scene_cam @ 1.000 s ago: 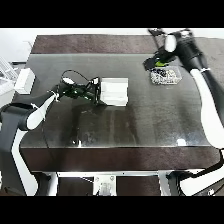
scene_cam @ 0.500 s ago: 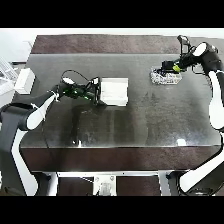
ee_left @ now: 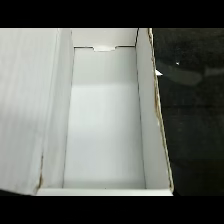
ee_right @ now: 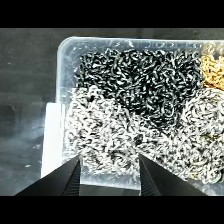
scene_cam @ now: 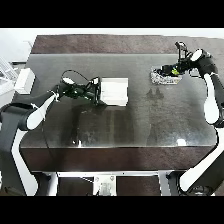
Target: Fold the box and place the chain.
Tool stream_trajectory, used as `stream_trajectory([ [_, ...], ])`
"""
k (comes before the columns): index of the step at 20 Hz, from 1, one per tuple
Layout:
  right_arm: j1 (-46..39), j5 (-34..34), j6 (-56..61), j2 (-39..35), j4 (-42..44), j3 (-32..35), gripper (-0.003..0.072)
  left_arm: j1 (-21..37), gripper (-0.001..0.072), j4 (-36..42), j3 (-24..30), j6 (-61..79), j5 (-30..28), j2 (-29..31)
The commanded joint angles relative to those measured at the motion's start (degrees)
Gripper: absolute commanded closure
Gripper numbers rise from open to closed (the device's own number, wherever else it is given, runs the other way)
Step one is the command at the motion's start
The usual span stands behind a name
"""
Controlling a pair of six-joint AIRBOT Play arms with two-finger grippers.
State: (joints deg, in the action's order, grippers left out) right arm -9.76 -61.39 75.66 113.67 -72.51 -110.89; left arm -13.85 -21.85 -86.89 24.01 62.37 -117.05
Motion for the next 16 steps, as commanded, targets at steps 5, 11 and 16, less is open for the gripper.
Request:
stream_trajectory([
  [5,0.07,0.48,-2.32,2.12,-0.57,-0.57,0.0241,0.07,0.0238,-0.02,0.0,0.02,0.02,0.04],
  [11,1.57,0.42,-4.37,4.07,-1.05,-0.92,0.0268,0.07,0.0237,-0.02,0.0,0.02,0.0,0.04],
  [16,3.26,-0.24,-4.35,4.37,-5.2,-3.32,0.0647,0.07,0.0238,-0.02,0.0,0.02,0.0,0.04],
])
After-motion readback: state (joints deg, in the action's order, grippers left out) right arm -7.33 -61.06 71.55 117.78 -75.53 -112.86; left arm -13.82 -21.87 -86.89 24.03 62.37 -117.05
